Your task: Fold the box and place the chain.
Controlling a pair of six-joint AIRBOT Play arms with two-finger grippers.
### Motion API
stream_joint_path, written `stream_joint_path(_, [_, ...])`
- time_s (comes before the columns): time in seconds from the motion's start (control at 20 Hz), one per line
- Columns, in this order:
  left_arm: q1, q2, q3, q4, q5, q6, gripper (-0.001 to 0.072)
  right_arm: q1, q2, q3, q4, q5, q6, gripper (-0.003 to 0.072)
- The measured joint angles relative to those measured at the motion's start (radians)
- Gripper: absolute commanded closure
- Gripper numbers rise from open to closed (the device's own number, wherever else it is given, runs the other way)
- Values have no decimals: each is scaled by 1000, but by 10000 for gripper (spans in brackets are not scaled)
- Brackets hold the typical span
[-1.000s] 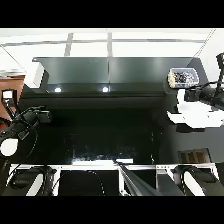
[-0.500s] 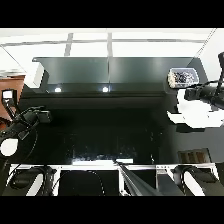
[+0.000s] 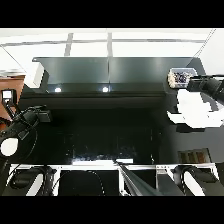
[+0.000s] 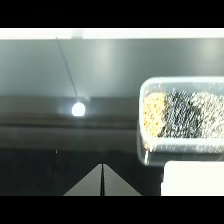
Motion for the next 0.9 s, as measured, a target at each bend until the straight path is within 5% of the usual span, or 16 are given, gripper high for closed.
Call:
stream_joint_path(0.1, [0,-15,0,-13,38,0,14,0,-7,0,2,-30,0,647])
stream_joint_path(0.2, [-1,-45,10,-40,66,0,-6,0,-30,0,6,-51,1,-34])
stream_joint_path(0.6, [-24,-293,275,36,-224,-47,-3,-70,-264,47,0,-64,63,-34])
stream_joint_path(0.9, [-18,-443,436,94,-359,-117,-3,-260,-481,364,-92,45,117,-34])
